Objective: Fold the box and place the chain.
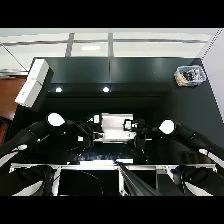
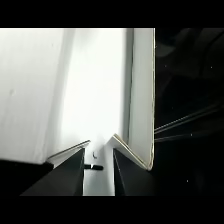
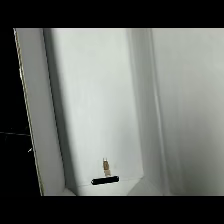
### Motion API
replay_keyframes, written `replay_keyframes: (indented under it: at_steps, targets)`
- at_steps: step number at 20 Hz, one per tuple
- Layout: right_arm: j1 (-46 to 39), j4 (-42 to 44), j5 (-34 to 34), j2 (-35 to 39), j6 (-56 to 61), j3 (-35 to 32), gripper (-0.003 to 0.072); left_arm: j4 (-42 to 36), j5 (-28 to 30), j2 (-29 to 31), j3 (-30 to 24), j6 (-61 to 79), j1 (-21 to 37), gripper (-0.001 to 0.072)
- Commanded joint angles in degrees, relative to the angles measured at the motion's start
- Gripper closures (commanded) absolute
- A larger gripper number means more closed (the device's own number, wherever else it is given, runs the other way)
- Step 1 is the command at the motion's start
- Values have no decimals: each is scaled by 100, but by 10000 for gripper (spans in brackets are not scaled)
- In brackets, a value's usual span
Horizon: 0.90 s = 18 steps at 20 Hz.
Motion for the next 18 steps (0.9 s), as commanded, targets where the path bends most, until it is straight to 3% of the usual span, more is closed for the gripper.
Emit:
replay_keyframes:
  at_steps: [1, 5, 6, 7, 8, 9, 10, 12, 14, 15, 16, 18]
  targets:
    - [2, 4, 0, -4, 4, 0, 271, -249, 437, -138, 0, 116, -354, 488]
    - [2, 4, -2, -4, 4, 0, 271, -223, 535, -208, -2, 107, -494, 498]
    - [2, 4, -2, -4, 4, 0, 271, -195, 533, -208, -2, 107, -494, 587]
    - [2, 4, -2, -4, 4, 0, 271, -199, 533, -208, -2, 107, -494, 587]
    - [2, 7, -2, -4, 4, 0, 271, -199, 542, -208, -2, 109, -494, 503]
    - [2, 4, -2, -4, 4, 0, 271, -201, 551, -208, -2, 109, -496, 309]
    - [2, 4, -2, -4, 4, 0, 271, -199, 546, -208, -2, 109, -496, 203]
    - [2, 4, -2, -4, 4, 0, 271, -201, 529, -208, -2, 111, -501, 291]
    - [2, 4, -4, -4, 4, 0, 271, -190, 487, -203, 0, 109, -496, 293]
    - [2, 4, -22, -4, 4, 0, 271, -105, 481, -179, 15, 72, -468, 434]
    - [2, 4, -44, -4, 4, 0, 271, 232, 363, -87, 74, -125, -389, 658]
    - [2, 4, -44, -4, 4, 0, 271, 804, -52, 284, 212, -960, -66, 678]
